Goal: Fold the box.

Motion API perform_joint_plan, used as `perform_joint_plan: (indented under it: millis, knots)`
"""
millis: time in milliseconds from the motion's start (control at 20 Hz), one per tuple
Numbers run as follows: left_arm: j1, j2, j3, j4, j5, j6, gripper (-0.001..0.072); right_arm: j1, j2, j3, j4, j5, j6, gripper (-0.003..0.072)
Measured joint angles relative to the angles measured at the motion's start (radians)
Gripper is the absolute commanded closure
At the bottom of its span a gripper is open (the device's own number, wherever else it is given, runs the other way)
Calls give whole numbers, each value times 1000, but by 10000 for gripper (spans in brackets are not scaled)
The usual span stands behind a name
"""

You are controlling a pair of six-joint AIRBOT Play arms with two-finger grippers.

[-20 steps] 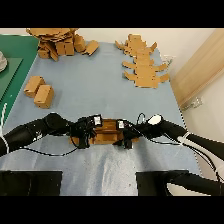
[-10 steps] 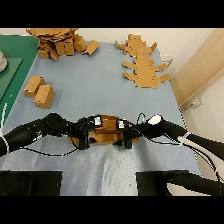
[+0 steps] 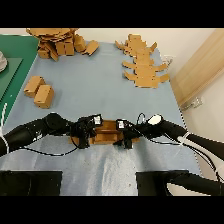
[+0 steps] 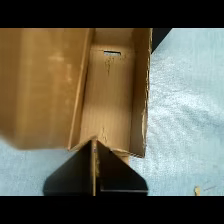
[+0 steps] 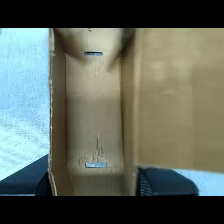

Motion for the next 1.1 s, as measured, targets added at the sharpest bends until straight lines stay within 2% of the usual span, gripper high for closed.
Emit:
perform_joint_plan:
  millis: [200,400,600,750,900,1100]
  knots:
    - [30,36,0,61,20,-148,695,0,0,0,0,0,0,226]
    - [118,159,0,224,28,-483,694,0,0,0,0,0,0,226]
    - [247,270,-13,469,-97,-933,694,0,0,0,0,0,1,226]
    - [317,288,-62,581,-201,-1221,694,0,0,0,0,0,1,226]
    - [343,267,-114,580,-230,-1399,695,0,0,0,0,0,1,226]
    - [355,216,-143,450,-229,-1445,694,0,0,0,0,0,1,226]
